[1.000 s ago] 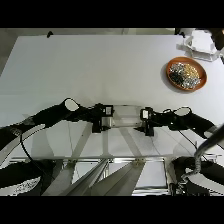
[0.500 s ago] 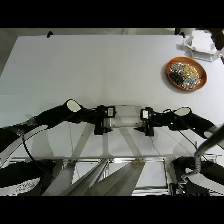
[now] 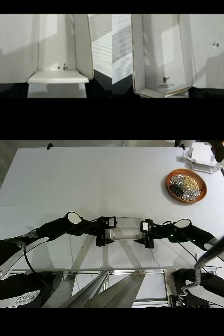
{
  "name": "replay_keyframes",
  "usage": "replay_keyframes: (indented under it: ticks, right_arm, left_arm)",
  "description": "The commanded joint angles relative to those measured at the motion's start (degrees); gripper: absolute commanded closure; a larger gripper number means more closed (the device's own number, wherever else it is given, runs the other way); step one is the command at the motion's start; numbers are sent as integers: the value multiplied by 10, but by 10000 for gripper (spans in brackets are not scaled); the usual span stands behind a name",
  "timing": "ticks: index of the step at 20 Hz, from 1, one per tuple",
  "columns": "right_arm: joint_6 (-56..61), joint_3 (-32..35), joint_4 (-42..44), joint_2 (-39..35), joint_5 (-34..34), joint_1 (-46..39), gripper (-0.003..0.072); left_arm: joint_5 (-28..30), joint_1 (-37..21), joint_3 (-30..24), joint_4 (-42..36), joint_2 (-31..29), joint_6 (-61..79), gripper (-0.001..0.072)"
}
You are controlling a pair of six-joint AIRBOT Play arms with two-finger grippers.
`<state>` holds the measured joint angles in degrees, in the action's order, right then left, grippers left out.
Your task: Fold the box and place the chain.
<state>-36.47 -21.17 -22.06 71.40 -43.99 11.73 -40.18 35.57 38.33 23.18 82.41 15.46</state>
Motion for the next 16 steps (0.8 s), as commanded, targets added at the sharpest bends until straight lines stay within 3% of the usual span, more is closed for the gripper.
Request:
replay_keyframes:
  ticks: [1,14,16]
  right_arm:
    - [0,0,0,0,0,0,364]
    - [0,0,0,0,0,0,364]
    - [0,0,0,0,0,0,364]
  left_arm:
    - [4,2,0,-2,1,0,14]
    - [3,-2,0,-5,22,0,24]
    - [0,-4,0,-5,22,-3,148]
